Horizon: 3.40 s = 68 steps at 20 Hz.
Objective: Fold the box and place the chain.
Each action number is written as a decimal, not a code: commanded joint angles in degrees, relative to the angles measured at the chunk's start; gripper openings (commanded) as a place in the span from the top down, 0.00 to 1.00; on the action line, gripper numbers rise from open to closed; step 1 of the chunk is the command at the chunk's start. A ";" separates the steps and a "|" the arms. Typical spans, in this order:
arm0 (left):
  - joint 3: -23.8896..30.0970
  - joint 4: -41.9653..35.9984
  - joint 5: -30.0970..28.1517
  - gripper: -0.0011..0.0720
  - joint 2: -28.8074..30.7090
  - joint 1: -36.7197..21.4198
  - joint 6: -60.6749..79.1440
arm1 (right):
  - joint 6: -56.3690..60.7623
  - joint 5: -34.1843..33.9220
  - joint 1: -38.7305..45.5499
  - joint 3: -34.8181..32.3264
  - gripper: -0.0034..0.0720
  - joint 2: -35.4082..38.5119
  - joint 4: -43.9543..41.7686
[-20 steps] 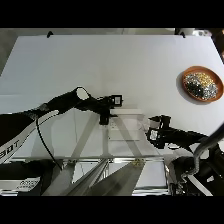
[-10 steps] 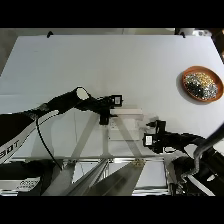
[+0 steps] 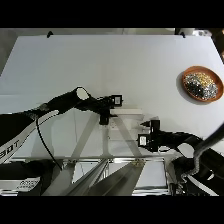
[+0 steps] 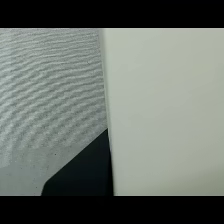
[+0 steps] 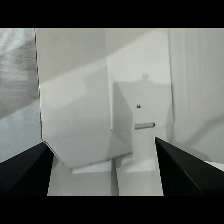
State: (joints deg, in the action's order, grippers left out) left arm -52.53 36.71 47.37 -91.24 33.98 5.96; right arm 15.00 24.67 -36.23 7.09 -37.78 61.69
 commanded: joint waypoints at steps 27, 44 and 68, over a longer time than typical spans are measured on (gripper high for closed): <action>0.02 0.00 -0.02 0.97 0.00 0.04 0.00 | -6.58 -2.58 8.74 8.31 0.04 -8.24 -5.25; 0.02 0.00 0.00 0.97 0.00 0.04 0.02 | -30.71 2.38 14.32 8.68 0.04 -9.81 -21.07; 0.02 0.00 0.00 0.97 0.00 0.04 0.00 | -39.34 8.13 18.10 10.64 0.04 -15.56 -28.02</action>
State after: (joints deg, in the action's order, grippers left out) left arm -52.56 36.73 47.40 -91.24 34.00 5.98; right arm -22.59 32.16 -18.20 17.74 -52.07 34.26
